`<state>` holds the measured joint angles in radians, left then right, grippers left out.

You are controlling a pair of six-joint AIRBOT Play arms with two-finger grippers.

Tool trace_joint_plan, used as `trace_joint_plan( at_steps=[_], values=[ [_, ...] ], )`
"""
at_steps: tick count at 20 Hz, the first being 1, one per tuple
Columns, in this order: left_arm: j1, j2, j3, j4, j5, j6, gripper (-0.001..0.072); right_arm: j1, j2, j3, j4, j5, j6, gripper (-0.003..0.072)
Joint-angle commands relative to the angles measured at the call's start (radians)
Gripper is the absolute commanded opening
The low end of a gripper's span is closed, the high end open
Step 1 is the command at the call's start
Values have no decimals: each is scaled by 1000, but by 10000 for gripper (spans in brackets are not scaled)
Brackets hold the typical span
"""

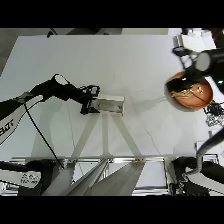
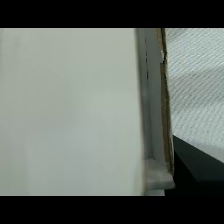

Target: Fold the box and place the chain.

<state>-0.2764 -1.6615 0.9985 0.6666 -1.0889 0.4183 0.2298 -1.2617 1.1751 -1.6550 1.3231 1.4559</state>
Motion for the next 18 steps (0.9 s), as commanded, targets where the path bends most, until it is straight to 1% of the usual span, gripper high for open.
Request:
trace_joint_plan(
  at_steps=[1,3,6,10,15,16,18],
  values=[
    [0,0,0,0,0,0,433,202,6,0,69,60,14,18],
    [0,0,0,0,0,0,433,282,-5,0,145,36,13,18],
    [0,0,0,0,0,0,433,365,-34,0,270,-19,8,18],
    [0,0,0,0,0,0,433,420,-55,0,404,-178,-26,18],
    [0,0,0,0,0,0,433,423,-96,0,542,-369,-42,18],
    [0,0,0,0,0,0,433,423,-107,0,589,-390,-81,18],
    [0,0,0,0,0,0,433,423,-129,0,722,-435,-238,19]
  ],
)
